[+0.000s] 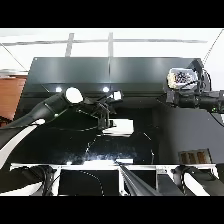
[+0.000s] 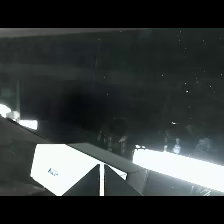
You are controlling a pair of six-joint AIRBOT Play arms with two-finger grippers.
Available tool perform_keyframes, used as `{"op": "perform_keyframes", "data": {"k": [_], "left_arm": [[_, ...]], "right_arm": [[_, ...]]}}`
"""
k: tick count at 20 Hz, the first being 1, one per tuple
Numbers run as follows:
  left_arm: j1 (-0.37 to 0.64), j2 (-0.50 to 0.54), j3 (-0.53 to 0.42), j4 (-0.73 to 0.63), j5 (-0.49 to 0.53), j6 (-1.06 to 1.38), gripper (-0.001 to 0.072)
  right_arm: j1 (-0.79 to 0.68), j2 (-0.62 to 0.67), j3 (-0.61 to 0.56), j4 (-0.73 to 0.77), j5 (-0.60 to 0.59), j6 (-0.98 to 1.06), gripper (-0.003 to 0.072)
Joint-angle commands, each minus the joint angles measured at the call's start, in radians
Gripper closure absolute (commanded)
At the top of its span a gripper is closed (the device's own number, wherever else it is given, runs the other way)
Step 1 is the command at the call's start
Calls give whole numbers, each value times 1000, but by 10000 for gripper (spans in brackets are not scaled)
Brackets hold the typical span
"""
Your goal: Fold the box and place the chain.
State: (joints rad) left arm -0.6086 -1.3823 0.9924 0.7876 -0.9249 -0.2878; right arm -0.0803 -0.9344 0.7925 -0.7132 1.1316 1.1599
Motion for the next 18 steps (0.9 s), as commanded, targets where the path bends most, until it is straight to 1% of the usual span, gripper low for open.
{"op": "perform_keyframes", "data": {"k": [1, 3, 6, 18], "left_arm": [[-34, -41, 19, 59, -4, -37, -6], [-35, -42, 20, 56, -5, -38, -6], [-34, -48, 19, 54, -45, -38, -6], [-46, -51, 19, 71, -39, -38, -6]], "right_arm": [[-3, 1, 1, -6, -11, 0, 638], [-3, 1, 1, -6, -19, 0, 637], [-3, 1, 1, -6, -19, 0, 637], [-3, 1, 1, -6, -18, 0, 638]]}}
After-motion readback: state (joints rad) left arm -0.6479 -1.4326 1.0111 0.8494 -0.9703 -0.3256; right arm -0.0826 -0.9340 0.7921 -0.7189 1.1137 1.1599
